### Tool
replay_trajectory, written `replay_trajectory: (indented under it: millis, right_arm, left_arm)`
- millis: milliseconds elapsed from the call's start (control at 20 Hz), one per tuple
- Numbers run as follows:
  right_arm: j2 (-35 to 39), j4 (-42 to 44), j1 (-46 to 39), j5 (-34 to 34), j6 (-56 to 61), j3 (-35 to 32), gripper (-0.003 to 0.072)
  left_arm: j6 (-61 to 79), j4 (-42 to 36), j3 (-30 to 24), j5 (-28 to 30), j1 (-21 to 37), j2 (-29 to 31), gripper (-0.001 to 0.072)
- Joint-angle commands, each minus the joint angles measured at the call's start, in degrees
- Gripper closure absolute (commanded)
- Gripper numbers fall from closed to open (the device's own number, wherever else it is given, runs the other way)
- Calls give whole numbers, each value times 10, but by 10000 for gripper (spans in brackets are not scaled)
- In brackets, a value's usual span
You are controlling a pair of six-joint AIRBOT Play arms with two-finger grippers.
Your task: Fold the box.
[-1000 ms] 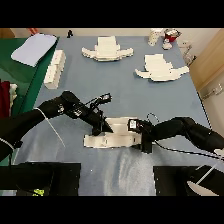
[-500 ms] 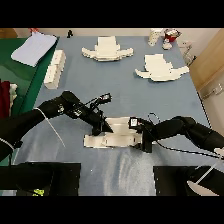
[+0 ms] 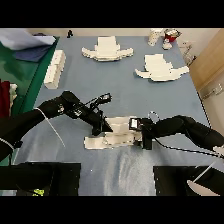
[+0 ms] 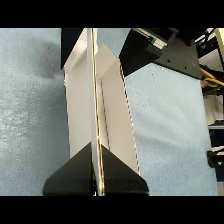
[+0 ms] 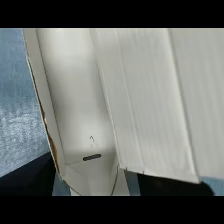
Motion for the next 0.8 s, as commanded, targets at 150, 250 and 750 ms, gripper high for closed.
replay_trajectory:
  millis: [150, 250, 750]
  right_arm:
    - [-21, 33, -6, -28, -25, 0, -34]
    - [-22, 32, -6, -52, -25, -2, -33]
    - [-21, 49, -6, -35, -25, -15, -33]
  left_arm:
    - [0, 0, 0, -1, 0, 0, 696]
    - [0, 0, 0, 0, 0, 0, 697]
    - [0, 0, 0, 0, 0, 0, 696]
